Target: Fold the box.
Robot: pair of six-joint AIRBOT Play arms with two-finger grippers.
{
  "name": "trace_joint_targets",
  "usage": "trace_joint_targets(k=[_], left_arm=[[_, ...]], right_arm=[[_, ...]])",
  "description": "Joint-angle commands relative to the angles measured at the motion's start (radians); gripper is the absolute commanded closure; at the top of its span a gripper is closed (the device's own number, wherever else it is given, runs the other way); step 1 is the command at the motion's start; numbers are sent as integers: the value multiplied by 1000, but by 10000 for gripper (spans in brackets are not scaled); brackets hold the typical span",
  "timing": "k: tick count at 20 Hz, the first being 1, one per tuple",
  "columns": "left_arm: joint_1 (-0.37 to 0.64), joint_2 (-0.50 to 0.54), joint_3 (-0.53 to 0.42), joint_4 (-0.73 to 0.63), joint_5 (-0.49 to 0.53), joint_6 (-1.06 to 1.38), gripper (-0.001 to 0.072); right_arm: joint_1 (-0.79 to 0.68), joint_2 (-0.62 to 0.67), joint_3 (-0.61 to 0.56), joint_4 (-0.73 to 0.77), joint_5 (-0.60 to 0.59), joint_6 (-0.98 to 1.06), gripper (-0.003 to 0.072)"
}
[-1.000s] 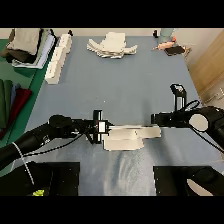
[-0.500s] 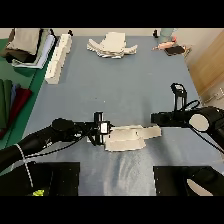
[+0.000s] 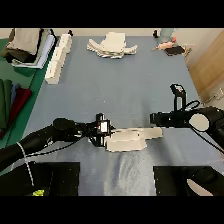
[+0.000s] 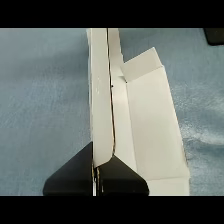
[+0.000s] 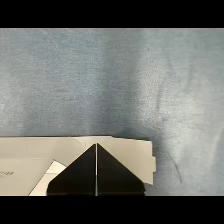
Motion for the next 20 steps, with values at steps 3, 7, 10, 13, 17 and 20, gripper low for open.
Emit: trace_joint_targets(k=[3, 7, 10, 13, 17, 20], left_arm=[[104, 1, 9, -1, -117, -10, 699], [152, 1, 28, 82, -172, -11, 699], [149, 0, 28, 99, -175, -36, 699], [149, 0, 27, 164, -175, -38, 698], [129, 0, 25, 163, -161, -82, 698], [112, 1, 29, 151, -54, -64, 698]], right_arm=[[0, 0, 1, 3, 0, -1, 685], [0, 0, 1, 4, 0, -1, 685], [0, 0, 1, 3, -1, -1, 685], [0, 0, 1, 3, -2, -1, 685], [0, 0, 0, 3, -4, -8, 685], [0, 0, 0, 3, -4, -9, 685]])
